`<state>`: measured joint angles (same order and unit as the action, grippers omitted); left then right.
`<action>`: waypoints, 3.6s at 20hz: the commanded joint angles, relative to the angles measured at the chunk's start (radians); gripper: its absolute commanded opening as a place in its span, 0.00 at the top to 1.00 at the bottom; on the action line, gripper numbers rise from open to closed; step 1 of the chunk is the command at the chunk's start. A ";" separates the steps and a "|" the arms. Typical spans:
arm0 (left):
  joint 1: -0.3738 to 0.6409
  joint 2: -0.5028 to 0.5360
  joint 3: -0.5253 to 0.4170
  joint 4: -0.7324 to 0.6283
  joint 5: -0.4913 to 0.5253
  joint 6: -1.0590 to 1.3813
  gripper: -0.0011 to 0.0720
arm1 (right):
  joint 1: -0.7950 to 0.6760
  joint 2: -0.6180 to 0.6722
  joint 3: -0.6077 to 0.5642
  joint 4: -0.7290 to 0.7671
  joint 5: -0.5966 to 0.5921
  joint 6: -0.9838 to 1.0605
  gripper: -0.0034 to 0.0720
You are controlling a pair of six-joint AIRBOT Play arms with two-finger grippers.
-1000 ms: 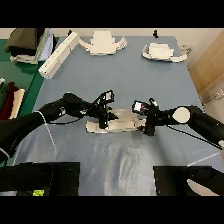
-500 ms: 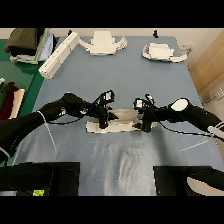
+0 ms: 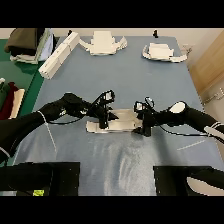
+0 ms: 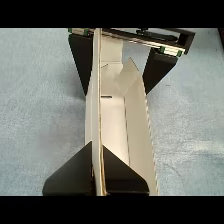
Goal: Fold the box.
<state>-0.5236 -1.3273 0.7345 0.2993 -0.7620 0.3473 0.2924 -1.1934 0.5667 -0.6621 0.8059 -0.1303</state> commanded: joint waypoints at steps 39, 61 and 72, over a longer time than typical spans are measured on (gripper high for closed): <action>0.000 0.000 0.000 0.000 0.001 0.000 0.97 | 0.019 0.002 -0.003 -0.052 0.024 -0.082 0.23; 0.000 0.000 0.000 0.000 0.001 0.000 0.97 | 0.014 -0.038 -0.005 -0.014 0.008 -0.125 0.18; 0.000 0.000 0.000 0.000 0.001 0.000 0.97 | 0.014 -0.022 -0.005 -0.023 0.009 -0.125 0.28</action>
<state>-0.5243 -1.3273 0.7345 0.2993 -0.7609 0.3473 0.3069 -1.2095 0.5617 -0.6849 0.8139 -0.2550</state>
